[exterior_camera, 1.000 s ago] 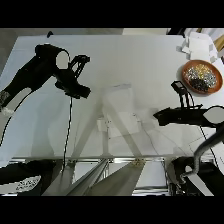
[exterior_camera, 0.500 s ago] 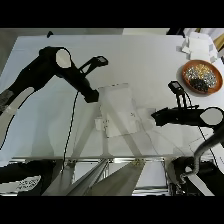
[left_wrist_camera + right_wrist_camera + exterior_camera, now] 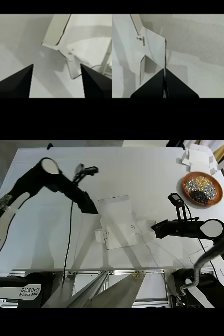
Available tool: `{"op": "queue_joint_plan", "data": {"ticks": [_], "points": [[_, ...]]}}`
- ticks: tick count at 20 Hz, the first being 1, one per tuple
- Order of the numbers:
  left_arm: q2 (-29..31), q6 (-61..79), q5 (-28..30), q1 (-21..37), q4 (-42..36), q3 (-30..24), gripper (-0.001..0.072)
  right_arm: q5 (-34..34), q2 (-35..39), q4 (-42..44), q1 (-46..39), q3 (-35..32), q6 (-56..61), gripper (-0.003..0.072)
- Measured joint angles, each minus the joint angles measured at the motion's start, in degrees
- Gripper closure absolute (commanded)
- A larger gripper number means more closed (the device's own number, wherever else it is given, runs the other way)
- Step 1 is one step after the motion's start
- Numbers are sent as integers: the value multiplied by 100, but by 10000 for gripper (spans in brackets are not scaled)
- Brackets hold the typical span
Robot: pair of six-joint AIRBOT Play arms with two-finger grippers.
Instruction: Fold the box and place the chain.
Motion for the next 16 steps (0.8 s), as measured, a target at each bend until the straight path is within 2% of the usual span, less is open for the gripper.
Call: {"op": "queue_joint_plan", "data": {"ticks": [2, 5, 9, 16], "points": [[-22, 358, -50, 321, -544, -334, 78, 0, 0, 0, 0, 0, 0, 666], [-50, 898, 68, 411, -986, -811, 75, -2, 0, 0, 0, 0, 0, 666], [-190, 1429, 573, 70, -1322, -1093, 74, -2, 0, 2, 0, 0, 85, 666], [-459, 1753, 1283, -601, -1572, -1193, 79, -4, 0, 4, 2, 0, 129, 666]]}}
